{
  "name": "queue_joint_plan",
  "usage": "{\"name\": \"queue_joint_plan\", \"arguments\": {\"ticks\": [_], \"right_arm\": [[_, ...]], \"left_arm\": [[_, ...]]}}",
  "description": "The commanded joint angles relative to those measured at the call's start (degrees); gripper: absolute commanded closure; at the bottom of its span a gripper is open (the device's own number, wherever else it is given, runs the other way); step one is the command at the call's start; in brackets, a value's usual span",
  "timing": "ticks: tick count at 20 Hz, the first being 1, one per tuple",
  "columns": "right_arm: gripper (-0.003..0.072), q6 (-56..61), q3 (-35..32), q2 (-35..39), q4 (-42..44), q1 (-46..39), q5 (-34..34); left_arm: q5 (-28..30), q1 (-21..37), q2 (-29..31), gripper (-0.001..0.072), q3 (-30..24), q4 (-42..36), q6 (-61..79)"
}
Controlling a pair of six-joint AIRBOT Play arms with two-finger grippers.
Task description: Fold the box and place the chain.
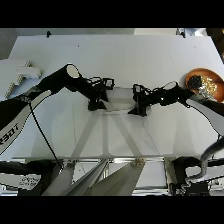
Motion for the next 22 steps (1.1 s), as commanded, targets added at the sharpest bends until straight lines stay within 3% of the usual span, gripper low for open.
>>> {"name": "queue_joint_plan", "arguments": {"ticks": [1, 3, 8, 10, 12, 15, 22], "right_arm": [[0.0161, 0.1, 0.0, 0.0, 0.0, 0.1, -0.1], [0.0161, 0.1, 0.0, 0.0, 0.0, 0.1, -0.1], [0.0161, 0.1, 0.0, 0.0, 0.0, 0.1, -0.1], [0.0161, 0.1, 0.0, 0.0, 0.0, 0.1, -0.1], [0.0161, 0.1, 0.0, 0.0, 0.0, 0.1, 0.0], [0.0161, 0.1, 0.0, 0.0, 0.0, 0.1, -0.1], [0.0161, 0.1, 0.0, 0.0, 0.0, 0.1, 0.0]], "left_arm": [[-0.3, 0.0, 0.0, 0.0242, 0.0, -0.4, -2.0], [-0.2, 0.0, 0.0, 0.0191, -0.7, -0.5, -2.4], [0.8, 0.0, 0.0, 0.0209, -5.1, -0.5, -2.4], [2.3, 0.0, 0.2, 0.0344, -5.1, -0.9, -2.4], [4.7, 0.1, 0.6, 0.0389, -5.1, -2.1, -2.4], [5.5, 0.1, 1.3, 0.0575, -5.1, -4.4, -2.4], [3.0, 1.6, 5.5, 0.0577, -5.1, -4.3, -2.4]]}}
